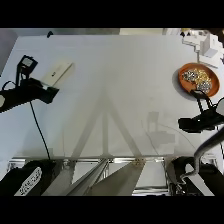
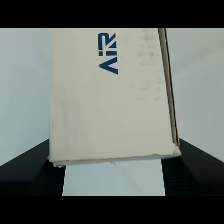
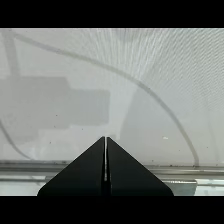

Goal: Fold the box and place the chain.

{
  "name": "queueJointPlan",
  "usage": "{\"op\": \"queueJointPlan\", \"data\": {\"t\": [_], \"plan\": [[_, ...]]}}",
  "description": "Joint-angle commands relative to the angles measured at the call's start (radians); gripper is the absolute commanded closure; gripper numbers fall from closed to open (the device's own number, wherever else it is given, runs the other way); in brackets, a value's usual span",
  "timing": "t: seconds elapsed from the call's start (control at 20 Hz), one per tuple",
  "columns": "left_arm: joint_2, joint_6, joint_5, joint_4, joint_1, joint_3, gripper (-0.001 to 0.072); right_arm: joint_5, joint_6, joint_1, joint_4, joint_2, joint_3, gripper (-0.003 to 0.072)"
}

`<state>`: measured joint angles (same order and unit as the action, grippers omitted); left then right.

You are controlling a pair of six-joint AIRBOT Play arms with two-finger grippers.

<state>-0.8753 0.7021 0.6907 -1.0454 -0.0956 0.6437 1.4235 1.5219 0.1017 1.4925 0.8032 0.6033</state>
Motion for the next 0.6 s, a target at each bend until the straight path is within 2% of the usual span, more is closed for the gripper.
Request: {"op": "queueJointPlan", "data": {"t": [0.0,0.15,0.45,0.5,0.55], "plan": [[0.011,0.137,0.017,-0.105,-0.119,-0.009,0.0706,0.0,0.0,0.0,0.0,-0.001,0.0,0.0665],[0.01,0.161,0.017,-0.106,-0.159,-0.05,0.07,0.001,0.0,0.0,0.0,-0.001,0.0,0.0665],[0.01,0.186,0.037,-0.119,-0.164,-0.164,0.0669,0.001,0.0,0.0,0.0,-0.001,0.0,0.0665],[0.01,0.186,0.043,-0.119,-0.164,-0.177,0.0609,0.001,0.0,0.0,0.0,-0.001,0.0,0.0665],[0.01,0.19,0.055,-0.119,-0.164,-0.183,0.0468,0.0,0.0,0.0,0.0,-0.001,0.0,0.0665]]}}
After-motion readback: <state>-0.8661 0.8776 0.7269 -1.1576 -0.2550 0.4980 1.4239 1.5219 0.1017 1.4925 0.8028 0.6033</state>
